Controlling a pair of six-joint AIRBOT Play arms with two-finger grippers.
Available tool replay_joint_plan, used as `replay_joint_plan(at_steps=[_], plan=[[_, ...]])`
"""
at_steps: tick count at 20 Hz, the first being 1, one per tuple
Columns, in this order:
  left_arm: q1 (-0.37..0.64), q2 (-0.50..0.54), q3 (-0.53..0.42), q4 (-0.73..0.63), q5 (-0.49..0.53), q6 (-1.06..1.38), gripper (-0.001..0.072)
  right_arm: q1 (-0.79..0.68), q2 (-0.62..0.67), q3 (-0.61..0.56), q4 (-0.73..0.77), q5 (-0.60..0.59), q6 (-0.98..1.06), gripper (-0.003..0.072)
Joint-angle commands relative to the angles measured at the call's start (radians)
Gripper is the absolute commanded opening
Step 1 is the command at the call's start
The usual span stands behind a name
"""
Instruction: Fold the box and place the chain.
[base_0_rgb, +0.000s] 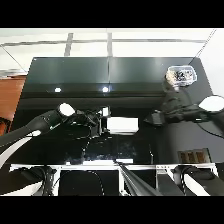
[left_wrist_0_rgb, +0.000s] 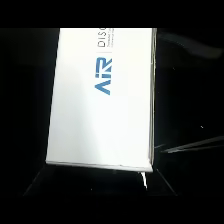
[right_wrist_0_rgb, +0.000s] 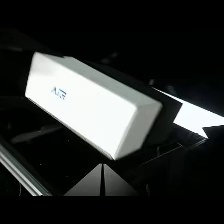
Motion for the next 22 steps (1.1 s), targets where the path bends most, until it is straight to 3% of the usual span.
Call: replay_joint_plan(at_steps=[1, 8, 13, 15, 18, 22], plan=[[0.001, 0.002, 0.040, 0.004, 0.026, -0.053, 0.0708, -0.187, 0.117, 0.007, -0.075, 0.121, 0.028, 0.0016], [-0.025, 0.027, 0.197, 0.046, -0.106, -0.066, 0.0707, -0.259, 0.137, 0.006, -0.074, 0.119, 0.028, 0.0016], [-0.117, -0.163, 0.372, 0.056, -0.092, -0.178, 0.0706, -0.259, 0.137, 0.006, -0.074, 0.082, 0.026, 0.0016], [-0.124, -0.225, 0.420, 0.104, -0.140, -0.257, 0.0707, -0.259, 0.137, 0.006, -0.076, 0.080, 0.026, 0.0016], [-0.123, -0.253, 0.438, 0.172, -0.241, -0.313, 0.0707, -0.259, 0.137, 0.006, -0.078, 0.078, 0.018, 0.0016], [-0.123, -0.253, 0.438, 0.184, -0.243, -0.313, 0.0706, -0.259, 0.137, 0.006, -0.078, 0.056, 0.018, 0.0016]])
